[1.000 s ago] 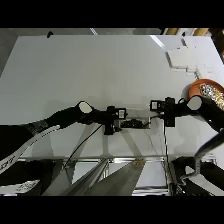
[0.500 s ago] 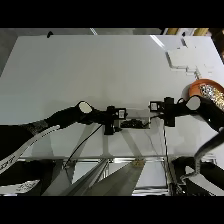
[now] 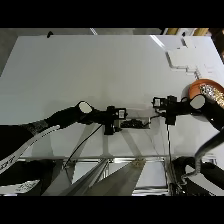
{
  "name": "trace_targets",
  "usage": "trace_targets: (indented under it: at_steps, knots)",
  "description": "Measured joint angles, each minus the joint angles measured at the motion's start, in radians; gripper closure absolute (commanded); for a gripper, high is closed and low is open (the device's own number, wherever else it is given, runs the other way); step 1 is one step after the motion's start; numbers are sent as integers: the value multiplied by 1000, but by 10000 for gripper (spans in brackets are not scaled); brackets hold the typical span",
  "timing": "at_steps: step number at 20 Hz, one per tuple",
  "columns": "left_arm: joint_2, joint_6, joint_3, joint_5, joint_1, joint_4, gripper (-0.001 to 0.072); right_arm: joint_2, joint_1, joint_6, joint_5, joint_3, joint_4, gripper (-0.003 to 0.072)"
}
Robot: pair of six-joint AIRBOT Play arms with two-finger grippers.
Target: Fold the box and place the chain.
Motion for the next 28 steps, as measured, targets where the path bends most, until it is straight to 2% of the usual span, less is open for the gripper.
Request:
trace_targets:
  at_steps: [12, 15, 20, 24, 28]
  knots:
    - [0, 0, 0, 0, 0, 0, 491, -47, -3, -16, -25, 0, 53, 471]
    - [0, 0, 0, 0, 0, 0, 491, -65, -3, -14, -32, 0, 57, 630]
    - [0, 0, 0, 0, 0, 0, 491, -71, -3, -14, -28, 0, 61, 667]
    - [0, 0, 0, 0, 0, 0, 491, -12, -3, -4, 8, 0, 55, 667]
    - [0, 0, 0, 0, 0, 0, 491, 103, -3, 98, 75, 0, 77, 667]
